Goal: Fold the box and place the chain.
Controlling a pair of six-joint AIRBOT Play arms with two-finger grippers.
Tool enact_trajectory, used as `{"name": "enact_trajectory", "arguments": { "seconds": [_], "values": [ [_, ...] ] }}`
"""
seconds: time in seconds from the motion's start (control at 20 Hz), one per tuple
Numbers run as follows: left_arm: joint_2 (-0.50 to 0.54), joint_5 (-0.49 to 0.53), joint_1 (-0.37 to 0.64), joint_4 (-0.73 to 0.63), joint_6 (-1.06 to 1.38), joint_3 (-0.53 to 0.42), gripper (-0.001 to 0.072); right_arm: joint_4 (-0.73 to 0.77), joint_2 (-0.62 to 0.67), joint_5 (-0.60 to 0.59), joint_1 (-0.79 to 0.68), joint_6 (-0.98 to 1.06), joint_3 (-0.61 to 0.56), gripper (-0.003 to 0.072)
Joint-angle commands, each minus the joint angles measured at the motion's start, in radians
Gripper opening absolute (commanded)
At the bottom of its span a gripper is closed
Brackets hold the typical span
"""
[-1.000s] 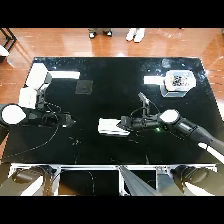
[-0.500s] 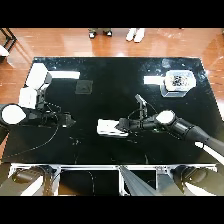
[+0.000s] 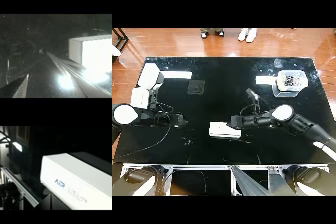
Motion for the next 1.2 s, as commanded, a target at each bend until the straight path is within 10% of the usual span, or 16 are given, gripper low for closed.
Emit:
{"name": "enact_trajectory", "arguments": {
  "seconds": [0.0,0.3,0.6,1.15],
  "values": [
    [-0.001,0.022,0.0,0.0,0.028,0.0,0.0636,0.011,0.087,0.076,-0.082,-0.014,0.046,0.002],
    [-0.071,0.071,-0.024,-0.137,0.305,0.037,0.0638,-0.196,0.216,0.248,-0.368,0.006,0.047,0.002],
    [-0.233,0.192,-0.257,-0.161,0.922,0.167,0.0639,-0.529,0.246,0.396,-0.516,0.106,0.047,0.002],
    [-0.336,0.28,-0.405,-0.312,1.287,0.146,0.0636,-0.547,0.246,0.364,-0.518,0.111,0.045,0.002]
  ]
}}
